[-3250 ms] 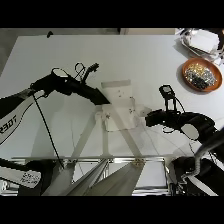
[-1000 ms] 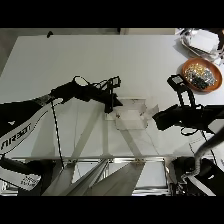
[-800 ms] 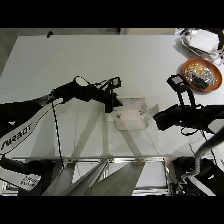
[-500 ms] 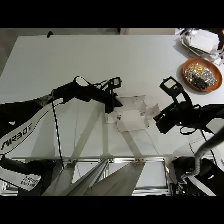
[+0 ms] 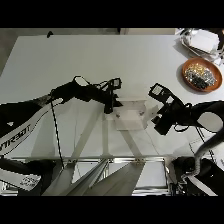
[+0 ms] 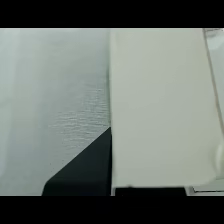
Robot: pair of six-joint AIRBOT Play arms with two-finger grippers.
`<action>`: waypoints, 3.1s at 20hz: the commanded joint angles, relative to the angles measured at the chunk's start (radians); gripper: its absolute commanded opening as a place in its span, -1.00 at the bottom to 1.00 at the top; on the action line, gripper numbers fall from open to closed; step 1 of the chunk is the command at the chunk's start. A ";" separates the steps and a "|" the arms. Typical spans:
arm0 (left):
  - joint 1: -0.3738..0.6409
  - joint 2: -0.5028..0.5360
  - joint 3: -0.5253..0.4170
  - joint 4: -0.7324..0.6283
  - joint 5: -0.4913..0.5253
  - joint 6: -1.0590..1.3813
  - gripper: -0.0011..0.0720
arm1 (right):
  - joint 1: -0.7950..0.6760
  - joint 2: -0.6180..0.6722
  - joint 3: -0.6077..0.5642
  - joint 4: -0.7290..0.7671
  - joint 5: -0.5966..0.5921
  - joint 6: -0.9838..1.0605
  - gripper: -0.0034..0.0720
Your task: Fold the box and place the chain.
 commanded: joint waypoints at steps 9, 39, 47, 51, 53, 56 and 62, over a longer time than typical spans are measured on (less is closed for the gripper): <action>-0.003 0.021 0.001 0.131 -0.025 0.035 -0.96 | 0.000 -0.004 0.000 -0.002 0.000 -0.011 0.10; -0.003 0.021 0.001 0.131 0.005 -0.035 -0.94 | 0.012 -0.095 -0.138 0.186 -0.080 -0.486 0.76; -0.003 0.021 0.001 0.132 0.001 -0.035 -0.94 | 0.152 -0.099 -0.334 0.171 -0.457 -0.595 0.81; -0.003 0.021 0.001 0.131 0.001 -0.035 -0.94 | 0.216 -0.062 -0.394 0.163 -0.594 -0.595 0.88; -0.003 0.021 0.001 0.131 0.001 -0.035 -0.94 | 0.215 -0.062 -0.412 0.132 -0.666 -0.594 0.87; -0.003 0.021 0.001 0.131 0.001 -0.035 -0.94 | 0.215 -0.079 -0.420 0.108 -0.718 -0.594 0.85; -0.003 0.021 0.001 0.131 0.000 -0.035 -0.94 | 0.214 -0.150 -0.420 0.092 -0.789 -0.594 0.83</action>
